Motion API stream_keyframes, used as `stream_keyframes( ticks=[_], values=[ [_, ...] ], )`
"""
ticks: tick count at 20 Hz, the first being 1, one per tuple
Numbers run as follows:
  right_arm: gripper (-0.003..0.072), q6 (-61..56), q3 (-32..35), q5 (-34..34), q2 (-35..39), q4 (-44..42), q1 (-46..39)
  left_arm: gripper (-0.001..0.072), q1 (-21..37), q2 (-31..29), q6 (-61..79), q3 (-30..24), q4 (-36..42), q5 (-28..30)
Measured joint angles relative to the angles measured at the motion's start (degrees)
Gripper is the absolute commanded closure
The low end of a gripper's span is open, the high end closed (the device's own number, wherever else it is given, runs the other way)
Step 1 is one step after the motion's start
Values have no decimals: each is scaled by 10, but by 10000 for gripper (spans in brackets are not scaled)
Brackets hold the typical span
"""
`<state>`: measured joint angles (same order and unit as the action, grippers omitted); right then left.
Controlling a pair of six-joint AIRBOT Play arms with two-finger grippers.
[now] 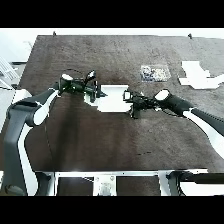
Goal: Fold the box and place the chain.
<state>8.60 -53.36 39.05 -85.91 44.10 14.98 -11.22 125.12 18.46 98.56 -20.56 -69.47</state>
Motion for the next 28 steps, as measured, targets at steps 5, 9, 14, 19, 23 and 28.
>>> stream_keyframes(
  ticks=[5, 9, 14, 19, 23, 28],
  values=[
    [83, -5, -5, -59, 6, -4, 2, 685, 0, 0, 0, 0, 0, 0],
    [83, -8, -6, -74, 26, -5, 1, 686, 0, 0, 0, 0, 0, 0],
    [83, -9, -7, -87, 32, -12, 2, 685, 0, 0, 0, 0, 0, 0],
    [83, 6, -8, -103, 20, -22, -5, 685, 0, 0, 0, 0, 0, 0],
    [83, 50, -14, -64, 15, -82, -37, 685, 0, 0, 0, 0, 0, 0],
    [83, 111, -17, 2, 8, -180, -72, 686, 0, 0, 0, 0, 0, 0]
  ],
)
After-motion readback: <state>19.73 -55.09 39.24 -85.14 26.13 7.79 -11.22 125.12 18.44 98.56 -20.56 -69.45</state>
